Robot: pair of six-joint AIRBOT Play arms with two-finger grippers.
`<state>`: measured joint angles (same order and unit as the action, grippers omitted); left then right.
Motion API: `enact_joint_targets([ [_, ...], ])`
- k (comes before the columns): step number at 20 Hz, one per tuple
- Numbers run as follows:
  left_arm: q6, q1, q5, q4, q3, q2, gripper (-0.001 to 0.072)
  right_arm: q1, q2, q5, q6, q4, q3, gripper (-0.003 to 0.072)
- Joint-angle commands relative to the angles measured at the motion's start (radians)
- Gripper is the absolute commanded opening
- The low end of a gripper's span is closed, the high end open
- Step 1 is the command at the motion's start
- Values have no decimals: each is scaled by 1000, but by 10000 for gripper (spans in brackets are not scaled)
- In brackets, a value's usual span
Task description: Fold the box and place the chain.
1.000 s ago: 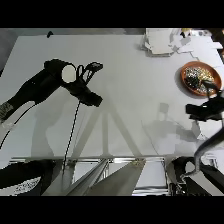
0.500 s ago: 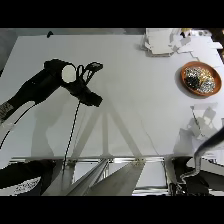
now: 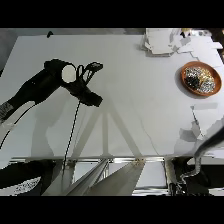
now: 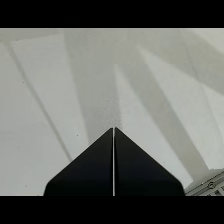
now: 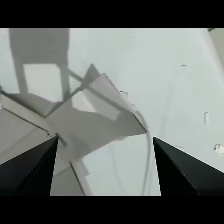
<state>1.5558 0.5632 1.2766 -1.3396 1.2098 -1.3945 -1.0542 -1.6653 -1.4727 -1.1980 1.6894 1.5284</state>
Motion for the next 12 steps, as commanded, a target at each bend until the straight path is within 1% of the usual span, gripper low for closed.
enact_joint_targets([
  [1,0,-1,0,0,0,1,9,-41,-68,37,83,31,19,641],
  [3,0,-1,0,0,0,1,9,-43,-91,51,158,21,19,634],
  [4,0,-1,0,0,0,1,9,-43,-102,51,188,-10,19,633],
  [5,0,-1,0,0,0,1,10,-42,-113,44,221,-44,19,608],
  [7,0,-1,0,0,0,1,9,-34,-124,19,256,-60,19,546],
  [8,0,-1,0,0,0,1,9,-32,-126,6,257,-59,19,487],
  [10,0,-1,0,0,0,1,10,-32,-126,-35,257,-65,19,334],
  [12,0,-1,0,0,0,1,9,-32,-126,-73,257,-76,19,289],
])
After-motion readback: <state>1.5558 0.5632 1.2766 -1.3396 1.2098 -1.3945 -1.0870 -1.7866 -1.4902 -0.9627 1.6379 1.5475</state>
